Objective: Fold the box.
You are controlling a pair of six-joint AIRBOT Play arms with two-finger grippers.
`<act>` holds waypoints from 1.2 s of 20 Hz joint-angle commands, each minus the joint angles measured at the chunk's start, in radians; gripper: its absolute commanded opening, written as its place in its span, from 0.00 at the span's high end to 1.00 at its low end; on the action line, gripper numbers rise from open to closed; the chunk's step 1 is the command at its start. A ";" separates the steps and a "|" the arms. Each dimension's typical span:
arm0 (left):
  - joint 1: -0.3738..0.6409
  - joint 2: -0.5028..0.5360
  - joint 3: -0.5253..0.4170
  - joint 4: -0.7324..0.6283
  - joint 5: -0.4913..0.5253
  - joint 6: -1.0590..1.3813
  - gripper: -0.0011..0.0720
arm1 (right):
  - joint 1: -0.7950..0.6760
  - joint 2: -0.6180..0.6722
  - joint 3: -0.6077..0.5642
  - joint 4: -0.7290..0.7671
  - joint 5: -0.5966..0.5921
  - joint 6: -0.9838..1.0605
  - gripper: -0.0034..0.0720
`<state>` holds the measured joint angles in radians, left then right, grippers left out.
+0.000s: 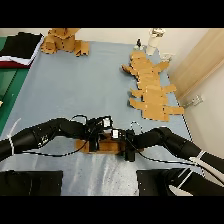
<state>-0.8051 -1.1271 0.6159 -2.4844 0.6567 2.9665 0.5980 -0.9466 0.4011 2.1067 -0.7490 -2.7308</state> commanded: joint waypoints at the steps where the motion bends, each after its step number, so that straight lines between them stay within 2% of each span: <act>1: 0.001 0.001 0.000 0.000 0.097 -0.001 0.97 | 0.001 0.001 0.000 0.000 0.000 0.000 0.22; 4: 0.001 0.001 0.000 -0.003 0.164 -0.006 0.97 | 0.001 0.000 0.000 0.000 0.000 0.000 0.22; 6: 0.001 0.001 0.000 -0.006 0.172 -0.014 0.97 | 0.001 0.001 0.000 0.000 0.000 0.000 0.22; 24: 0.003 0.001 0.023 0.002 0.095 -0.167 0.97 | 0.001 0.001 0.000 0.000 -0.004 0.000 0.22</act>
<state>-0.8021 -1.1271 0.6376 -2.4870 0.7654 2.8178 0.5983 -0.9466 0.4004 2.1059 -0.7521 -2.7316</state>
